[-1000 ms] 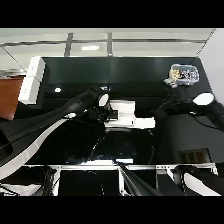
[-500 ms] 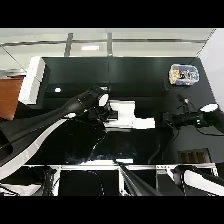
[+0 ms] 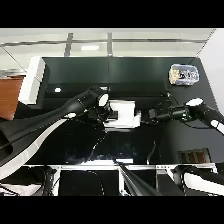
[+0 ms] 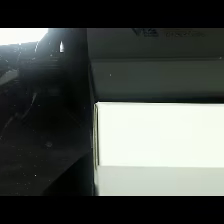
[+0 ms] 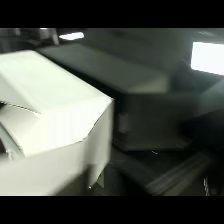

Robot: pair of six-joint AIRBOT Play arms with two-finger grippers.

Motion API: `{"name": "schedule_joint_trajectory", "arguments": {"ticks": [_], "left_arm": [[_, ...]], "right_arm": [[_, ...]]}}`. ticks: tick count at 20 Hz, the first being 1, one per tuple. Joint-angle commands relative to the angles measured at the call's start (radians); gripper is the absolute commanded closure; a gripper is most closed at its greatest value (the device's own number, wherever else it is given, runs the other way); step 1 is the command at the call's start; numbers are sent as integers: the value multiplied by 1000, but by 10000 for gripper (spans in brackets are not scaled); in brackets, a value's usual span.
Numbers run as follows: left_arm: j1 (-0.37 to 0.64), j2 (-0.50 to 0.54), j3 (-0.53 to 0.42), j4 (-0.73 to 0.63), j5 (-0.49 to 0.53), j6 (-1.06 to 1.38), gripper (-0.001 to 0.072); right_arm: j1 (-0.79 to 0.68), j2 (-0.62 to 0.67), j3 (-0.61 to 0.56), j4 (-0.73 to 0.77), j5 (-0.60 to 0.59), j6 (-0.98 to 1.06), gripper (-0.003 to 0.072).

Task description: Fold the box and place the chain.

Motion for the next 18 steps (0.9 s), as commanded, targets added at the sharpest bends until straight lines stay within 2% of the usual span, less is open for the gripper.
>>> {"name": "schedule_joint_trajectory", "arguments": {"ticks": [1,2,4,10,15,16,18], "left_arm": [[0,0,1,0,1,0,686],[0,0,1,0,1,0,686],[0,0,1,0,2,0,687],[0,0,1,0,5,0,686],[0,0,1,-1,5,0,686],[0,0,1,0,6,0,686],[0,0,1,0,6,0,686]], "right_arm": [[14,-2,62,19,71,-11,7],[16,-2,72,22,83,-11,9],[29,-2,80,27,85,-10,211],[158,-2,124,-5,34,102,211],[291,-2,229,-295,-29,378,218],[314,-2,243,-330,-43,412,313],[352,-2,267,-396,-65,484,320]]}}
